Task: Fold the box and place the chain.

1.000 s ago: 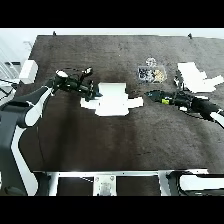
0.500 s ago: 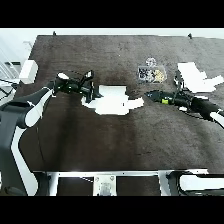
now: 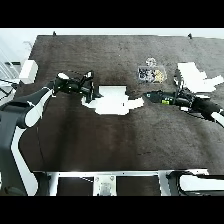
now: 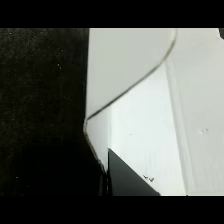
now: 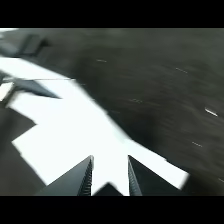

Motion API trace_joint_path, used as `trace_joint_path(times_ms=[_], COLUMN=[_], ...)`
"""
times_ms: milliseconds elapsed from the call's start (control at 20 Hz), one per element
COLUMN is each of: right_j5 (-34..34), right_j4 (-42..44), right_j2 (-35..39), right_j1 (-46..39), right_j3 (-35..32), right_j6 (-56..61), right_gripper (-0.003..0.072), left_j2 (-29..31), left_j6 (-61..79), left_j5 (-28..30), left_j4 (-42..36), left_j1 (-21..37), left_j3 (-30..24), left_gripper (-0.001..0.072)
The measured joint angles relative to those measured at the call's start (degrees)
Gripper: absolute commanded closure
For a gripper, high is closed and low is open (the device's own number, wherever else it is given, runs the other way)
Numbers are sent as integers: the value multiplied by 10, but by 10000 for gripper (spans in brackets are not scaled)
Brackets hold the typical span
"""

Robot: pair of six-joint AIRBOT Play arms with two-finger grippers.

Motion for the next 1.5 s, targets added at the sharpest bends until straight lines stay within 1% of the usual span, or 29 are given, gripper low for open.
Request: trace_joint_path(times_ms=[50,100,150,200,350,450,500,650,900,1100,1200,1250,1500], right_j5=[18,34,47,51,41,13,-4,-51,-83,-104,-121,-134,-189], right_j4=[0,-2,-11,-23,-76,-120,-134,-146,-156,-219,-246,-256,-278], right_j2=[7,16,22,26,33,35,36,37,37,37,37,37,27], right_j1=[4,12,24,37,89,123,135,156,167,193,211,221,261], right_j3=[0,0,0,0,0,0,0,0,0,0,0,0,0], right_j6=[-12,-28,-48,-68,-112,-156,-182,-234,-236,-233,-225,-222,-217], right_gripper=[404,371,221,159,159,163,181,181,177,165,143,115,115], left_j2=[0,0,0,0,0,0,0,0,0,0,0,0,0], left_j6=[0,0,0,0,0,0,0,-1,-1,-1,-1,-1,-1], left_j5=[0,0,1,1,1,1,1,1,1,1,1,1,1], left_j4=[0,1,1,1,1,1,1,1,1,1,1,1,1], left_j1=[0,0,0,0,0,0,0,0,0,0,0,0,0], left_j3=[0,0,0,0,0,0,0,0,0,0,0,0,0], left_gripper=[690,691,690,690,690,690,690,690,690,690,690,690,690])
